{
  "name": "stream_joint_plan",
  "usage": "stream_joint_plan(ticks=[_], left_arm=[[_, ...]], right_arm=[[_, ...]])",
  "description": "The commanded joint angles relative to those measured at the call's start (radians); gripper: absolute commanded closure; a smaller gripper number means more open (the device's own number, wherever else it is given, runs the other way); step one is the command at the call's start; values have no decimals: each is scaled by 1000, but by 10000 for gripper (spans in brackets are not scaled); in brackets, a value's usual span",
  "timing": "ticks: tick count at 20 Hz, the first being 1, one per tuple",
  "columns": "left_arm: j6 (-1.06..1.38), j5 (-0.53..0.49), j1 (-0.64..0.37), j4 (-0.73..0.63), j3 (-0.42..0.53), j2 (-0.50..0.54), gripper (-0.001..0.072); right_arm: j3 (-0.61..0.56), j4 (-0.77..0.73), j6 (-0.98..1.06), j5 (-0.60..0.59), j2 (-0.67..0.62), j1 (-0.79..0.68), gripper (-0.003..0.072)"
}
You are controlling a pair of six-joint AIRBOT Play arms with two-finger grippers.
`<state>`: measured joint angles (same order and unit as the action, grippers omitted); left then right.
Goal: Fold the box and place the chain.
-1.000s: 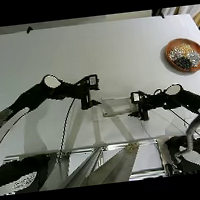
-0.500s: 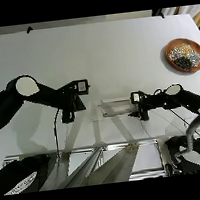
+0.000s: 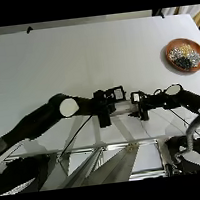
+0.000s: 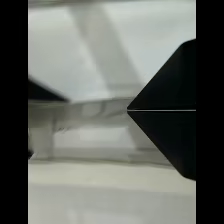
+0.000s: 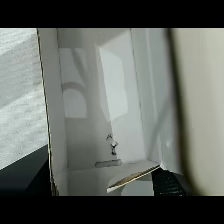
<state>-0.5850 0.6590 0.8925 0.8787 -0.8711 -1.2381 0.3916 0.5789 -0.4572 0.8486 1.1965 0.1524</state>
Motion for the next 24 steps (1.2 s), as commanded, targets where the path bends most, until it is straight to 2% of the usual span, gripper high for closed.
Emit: stream_joint_plan(ticks=[1,6,12,19,20,24], left_arm=[[-97,-305,36,-41,-1,-99,706],[-168,-435,13,-54,-1,-164,706],[-185,-412,4,-56,-1,-230,706],[-182,-406,4,-55,-1,-203,705],[-182,-393,4,-49,-1,-184,705],[-183,-224,3,80,-1,-99,706]], right_arm=[[0,0,0,0,-1,0,245],[0,0,0,0,-1,0,245],[0,0,0,0,-1,0,245],[0,0,0,0,-1,0,245],[0,0,0,0,-1,0,245],[0,0,0,0,-1,0,245]])
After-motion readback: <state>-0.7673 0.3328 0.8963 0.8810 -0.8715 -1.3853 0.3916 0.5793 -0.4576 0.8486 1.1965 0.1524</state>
